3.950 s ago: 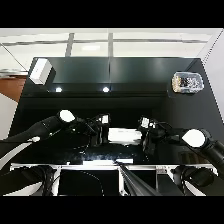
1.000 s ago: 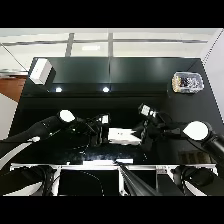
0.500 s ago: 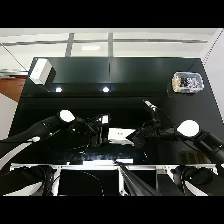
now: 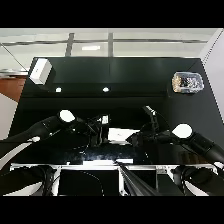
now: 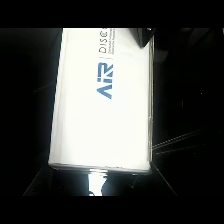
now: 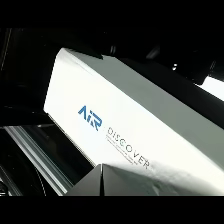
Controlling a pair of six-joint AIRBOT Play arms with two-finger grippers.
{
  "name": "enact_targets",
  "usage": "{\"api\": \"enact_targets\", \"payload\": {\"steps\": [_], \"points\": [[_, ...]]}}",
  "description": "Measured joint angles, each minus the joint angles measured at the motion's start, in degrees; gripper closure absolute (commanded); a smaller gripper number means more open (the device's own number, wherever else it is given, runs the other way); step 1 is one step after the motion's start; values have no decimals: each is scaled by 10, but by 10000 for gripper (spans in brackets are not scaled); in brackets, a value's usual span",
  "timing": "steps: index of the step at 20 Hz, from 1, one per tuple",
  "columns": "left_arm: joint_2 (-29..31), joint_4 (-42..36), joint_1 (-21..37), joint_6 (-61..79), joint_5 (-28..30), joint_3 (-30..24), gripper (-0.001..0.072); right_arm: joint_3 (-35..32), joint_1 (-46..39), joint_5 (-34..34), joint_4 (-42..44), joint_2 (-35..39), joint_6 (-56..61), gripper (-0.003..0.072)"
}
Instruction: Fold the box and place the chain.
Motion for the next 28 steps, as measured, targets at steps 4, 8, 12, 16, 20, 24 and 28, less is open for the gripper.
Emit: {"api": "enact_targets", "payload": {"steps": [4, 8, 12, 16, 20, 24, 28], "points": [[0, -2, 0, -2, -2, 0, 246, 23, -11, 18, -18, 0, -7, 655], [0, -1, 0, -2, -3, 0, 107, 81, -72, 74, -21, 23, -22, 655], [15, 32, 5, -14, -9, 0, -3, 122, -175, 111, -38, 56, -29, 655], [67, 90, 19, -45, -15, 0, -3, 134, -255, 150, -48, 71, -42, 655], [112, 115, 17, -96, -24, 14, 0, 138, -283, 161, -58, 75, -52, 655], [91, 121, -34, -136, -17, 63, 0, 139, -290, 160, -76, 76, -55, 655], [35, 121, -112, -167, 25, 106, 0, 139, -292, 160, -82, 76, -56, 655]]}}
